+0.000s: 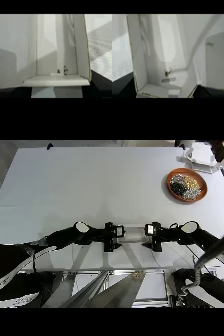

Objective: Fold the box and place the chain.

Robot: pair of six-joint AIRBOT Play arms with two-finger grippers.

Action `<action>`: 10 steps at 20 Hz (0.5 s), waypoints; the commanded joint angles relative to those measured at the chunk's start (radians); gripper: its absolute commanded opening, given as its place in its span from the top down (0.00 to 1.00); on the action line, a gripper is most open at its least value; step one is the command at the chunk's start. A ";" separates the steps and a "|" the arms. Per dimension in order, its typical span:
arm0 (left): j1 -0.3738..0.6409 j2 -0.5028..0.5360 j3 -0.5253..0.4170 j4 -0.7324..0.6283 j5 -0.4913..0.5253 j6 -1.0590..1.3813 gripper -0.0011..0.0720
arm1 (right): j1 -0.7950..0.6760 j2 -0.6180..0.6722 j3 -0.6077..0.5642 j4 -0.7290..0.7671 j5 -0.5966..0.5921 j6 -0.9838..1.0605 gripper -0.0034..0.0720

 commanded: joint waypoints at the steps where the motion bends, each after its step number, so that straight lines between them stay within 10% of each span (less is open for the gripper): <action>1: -0.001 0.000 0.000 0.004 -0.013 0.000 0.61 | 0.000 0.016 0.000 0.002 0.008 0.067 0.03; 10: -0.001 0.000 0.000 0.004 -0.013 0.000 0.61 | 0.000 0.201 0.000 -0.384 0.106 0.600 0.04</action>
